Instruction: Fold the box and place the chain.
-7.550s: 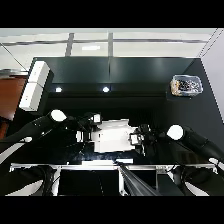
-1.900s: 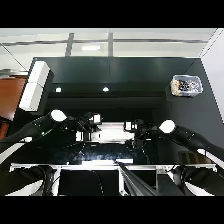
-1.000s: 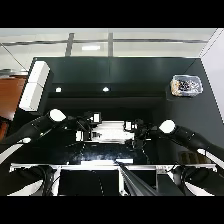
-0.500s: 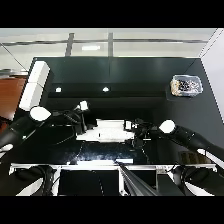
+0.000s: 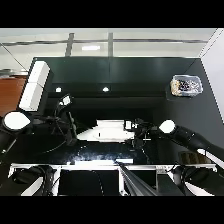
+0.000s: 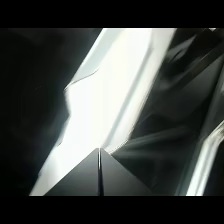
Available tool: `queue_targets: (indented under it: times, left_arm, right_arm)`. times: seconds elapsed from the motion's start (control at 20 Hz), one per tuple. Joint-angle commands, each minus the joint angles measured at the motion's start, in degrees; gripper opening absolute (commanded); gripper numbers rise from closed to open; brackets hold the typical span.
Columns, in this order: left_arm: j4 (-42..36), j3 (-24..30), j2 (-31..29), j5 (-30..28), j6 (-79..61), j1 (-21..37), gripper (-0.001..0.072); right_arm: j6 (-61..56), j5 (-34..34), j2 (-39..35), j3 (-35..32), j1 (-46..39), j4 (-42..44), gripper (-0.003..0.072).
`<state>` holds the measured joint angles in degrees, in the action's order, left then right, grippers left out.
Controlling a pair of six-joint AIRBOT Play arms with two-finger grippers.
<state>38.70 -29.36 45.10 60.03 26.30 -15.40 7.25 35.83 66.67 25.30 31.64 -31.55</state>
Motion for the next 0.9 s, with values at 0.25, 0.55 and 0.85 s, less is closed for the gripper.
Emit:
queue_targets:
  times: [0.25, 0.55, 0.85]
  left_arm:
    - [-16.0, 2.0, 11.0, -19.8, -2.1, -9.7, 0.0028]
    - [-19.9, 1.0, 18.7, -27.7, -6.9, -10.6, 0.0027]
    - [-19.5, 1.0, 22.1, -23.3, -7.1, -11.1, 0.0027]
  right_arm:
    - [0.0, 0.0, 0.0, 0.0, 0.0, 0.0, 0.0392]
    - [0.0, 0.0, 0.0, 0.0, 0.0, 0.0, 0.0392]
    - [0.0, 0.0, 0.0, 0.0, 0.0, 0.0, 0.0392]
